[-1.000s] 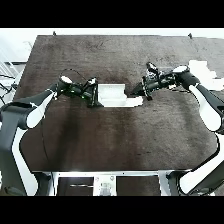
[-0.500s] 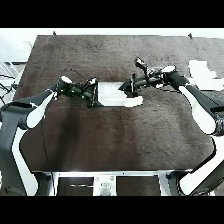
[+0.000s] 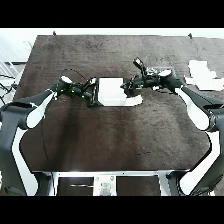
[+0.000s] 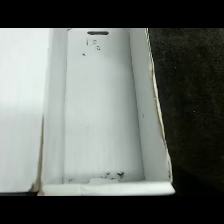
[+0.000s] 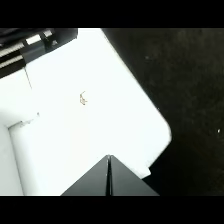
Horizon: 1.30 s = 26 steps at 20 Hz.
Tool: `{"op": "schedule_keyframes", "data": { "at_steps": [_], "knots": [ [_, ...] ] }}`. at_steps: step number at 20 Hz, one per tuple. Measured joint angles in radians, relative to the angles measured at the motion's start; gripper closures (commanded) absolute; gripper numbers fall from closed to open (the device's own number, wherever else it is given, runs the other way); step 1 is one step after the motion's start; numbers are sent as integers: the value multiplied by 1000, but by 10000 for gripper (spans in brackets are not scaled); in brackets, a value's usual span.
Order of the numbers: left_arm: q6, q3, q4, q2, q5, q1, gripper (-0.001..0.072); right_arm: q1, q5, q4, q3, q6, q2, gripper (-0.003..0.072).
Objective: Fold the box and place the chain.
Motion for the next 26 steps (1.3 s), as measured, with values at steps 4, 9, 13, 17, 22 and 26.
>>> {"op": "schedule_keyframes", "data": {
  "at_steps": [4,9,13,17,22,26],
  "knots": [
    [0,0,0,0,4,0,292,2,-10,-2,1,7,-18,601],
    [1,0,0,0,5,0,292,2,-10,-4,5,-1,-11,611],
    [2,0,0,0,6,0,292,-6,42,-6,5,-21,59,613],
    [2,0,1,0,6,0,292,-40,101,-92,-17,-27,172,424],
    [2,0,1,0,6,0,292,-68,121,-265,-92,-79,253,56],
    [2,0,1,0,6,0,292,-51,71,-315,-172,-230,267,56]
  ]
}}
